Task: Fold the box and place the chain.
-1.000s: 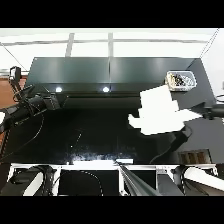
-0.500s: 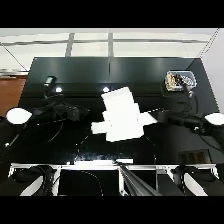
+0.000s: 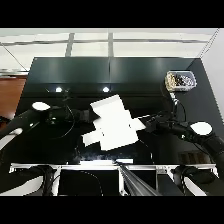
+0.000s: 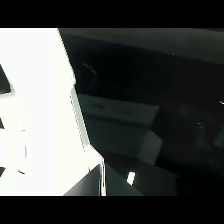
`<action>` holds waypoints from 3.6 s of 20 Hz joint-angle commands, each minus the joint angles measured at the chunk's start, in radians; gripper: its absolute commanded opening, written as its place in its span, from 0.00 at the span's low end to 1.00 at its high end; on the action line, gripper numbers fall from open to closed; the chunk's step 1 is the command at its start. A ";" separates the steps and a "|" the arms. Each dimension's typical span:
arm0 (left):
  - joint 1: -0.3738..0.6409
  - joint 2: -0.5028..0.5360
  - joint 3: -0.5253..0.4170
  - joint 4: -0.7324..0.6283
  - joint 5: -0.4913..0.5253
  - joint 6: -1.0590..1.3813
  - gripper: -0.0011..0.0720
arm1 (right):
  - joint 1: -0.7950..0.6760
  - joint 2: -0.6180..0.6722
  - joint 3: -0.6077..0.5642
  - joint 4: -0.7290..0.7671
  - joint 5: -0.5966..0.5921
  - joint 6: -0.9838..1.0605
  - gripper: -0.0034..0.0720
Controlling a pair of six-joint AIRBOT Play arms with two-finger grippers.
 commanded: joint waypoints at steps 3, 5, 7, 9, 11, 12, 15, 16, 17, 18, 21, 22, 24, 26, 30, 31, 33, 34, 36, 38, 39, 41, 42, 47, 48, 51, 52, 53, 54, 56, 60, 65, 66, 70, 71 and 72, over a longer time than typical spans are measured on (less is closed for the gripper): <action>-0.022 -0.226 0.119 -0.080 -0.275 0.268 0.91 | 0.013 0.003 -0.003 0.001 -0.013 -0.003 0.06; -0.023 -0.257 0.169 -0.040 -0.324 0.286 0.73 | 0.013 0.003 -0.003 0.001 -0.013 -0.003 0.06; -0.029 -0.271 0.210 0.061 -0.353 0.294 0.68 | 0.013 0.003 -0.003 0.000 -0.013 -0.003 0.06; -0.037 -0.271 0.229 0.138 -0.363 0.294 0.49 | 0.013 0.003 -0.003 0.000 -0.013 -0.003 0.06; -0.053 -0.271 0.231 0.141 -0.359 0.305 0.49 | 0.013 0.003 -0.003 0.000 -0.013 -0.003 0.06; -0.061 -0.271 0.231 0.144 -0.356 0.323 0.45 | 0.013 0.003 -0.003 0.000 -0.013 -0.003 0.06; -0.068 -0.271 0.231 0.148 -0.348 0.379 0.06 | 0.012 0.003 -0.003 -0.002 -0.013 0.002 0.06; -0.066 -0.271 0.231 0.153 -0.348 0.392 0.06 | 0.012 0.003 -0.002 -0.008 -0.013 0.005 0.07; -0.064 -0.271 0.231 0.169 -0.348 0.402 0.06 | 0.012 0.003 -0.002 -0.017 -0.013 0.005 0.10; -0.065 -0.271 0.236 0.201 -0.351 0.399 0.06 | 0.011 0.003 0.000 -0.024 -0.013 0.005 0.49; -0.065 -0.263 0.266 0.264 -0.383 0.308 0.05 | -0.033 0.004 0.053 -0.161 0.063 0.008 0.90; -0.068 -0.252 0.274 0.290 -0.386 0.304 0.05 | -0.063 0.004 0.092 -0.233 0.117 0.013 0.90; -0.076 -0.205 0.277 0.325 -0.382 0.303 0.05 | -0.127 0.004 0.179 -0.358 0.238 0.030 0.90; -0.114 -0.134 0.271 0.365 -0.330 0.296 0.05 | -0.158 0.004 0.264 -0.531 0.407 0.015 0.90; -0.224 0.050 0.240 0.402 -0.069 0.317 0.05 | -0.158 0.004 0.316 -0.755 0.584 0.016 0.90; -0.255 0.077 0.227 0.415 -0.017 0.347 0.05 | -0.158 0.004 0.316 -0.759 0.587 0.016 0.90; -0.310 0.082 0.214 0.532 0.008 0.433 0.05 | -0.156 0.004 0.315 -0.755 0.549 0.015 0.90; -0.336 0.074 0.213 0.630 0.024 0.437 0.05 | -0.156 0.004 0.315 -0.755 0.521 0.015 0.90; -0.364 0.059 0.213 0.681 0.076 0.436 0.05 | -0.156 0.004 0.315 -0.752 0.483 0.008 0.90; -0.366 0.038 0.212 0.579 0.131 0.483 0.06 | -0.156 0.004 0.312 -0.747 0.475 -0.014 0.90; -0.366 0.019 0.213 0.517 0.146 0.544 0.06 | -0.156 0.003 0.306 -0.746 0.472 -0.017 0.90; -0.366 -0.030 0.214 0.412 0.147 0.631 0.06 | -0.156 0.003 0.282 -0.747 0.450 -0.020 0.90; -0.366 -0.054 0.216 0.397 0.145 0.636 0.06 | -0.156 0.003 0.261 -0.742 0.436 -0.026 0.90; -0.366 -0.091 0.217 0.499 0.150 0.639 0.06 | -0.156 0.003 0.172 -0.562 0.417 -0.140 0.88; -0.366 -0.091 0.217 0.523 0.150 0.639 0.06 | -0.156 0.003 0.158 -0.522 0.403 -0.156 0.88; -0.366 -0.091 0.217 0.529 0.150 0.639 0.06 | -0.095 0.003 0.107 -0.488 0.338 -0.250 0.88; -0.366 -0.091 0.217 0.529 0.150 0.639 0.06 | -0.057 0.003 0.091 -0.488 0.319 -0.285 0.88; -0.366 -0.091 0.217 0.529 0.150 0.639 0.06 | -0.012 0.002 0.075 -0.492 0.291 -0.306 0.88; -0.366 -0.091 0.217 0.529 0.150 0.639 0.06 | 0.028 0.000 0.063 -0.500 0.257 -0.319 0.88; -0.366 -0.091 0.217 0.529 0.150 0.639 0.06 | 0.114 -0.010 0.056 -0.558 0.190 -0.333 0.88; -0.366 -0.091 0.217 0.529 0.150 0.639 0.06 | 0.276 -0.024 0.056 -0.679 0.107 -0.341 0.88; -0.366 -0.091 0.217 0.529 0.154 0.639 0.06 | 0.390 -0.105 0.056 -0.630 -0.019 -0.341 0.88; -0.366 -0.091 0.217 0.528 0.154 0.639 0.06 | 0.410 -0.116 0.056 -0.595 -0.049 -0.341 0.88; -0.366 -0.091 0.217 0.529 0.154 0.639 0.06 | 0.439 -0.122 0.078 -0.525 -0.123 -0.336 0.88; -0.366 -0.091 0.217 0.529 0.154 0.639 0.06 | 0.432 -0.122 0.092 -0.528 -0.109 -0.336 0.88; -0.366 -0.091 0.217 0.528 0.154 0.638 0.06 | 0.422 -0.122 0.105 -0.538 -0.091 -0.336 0.88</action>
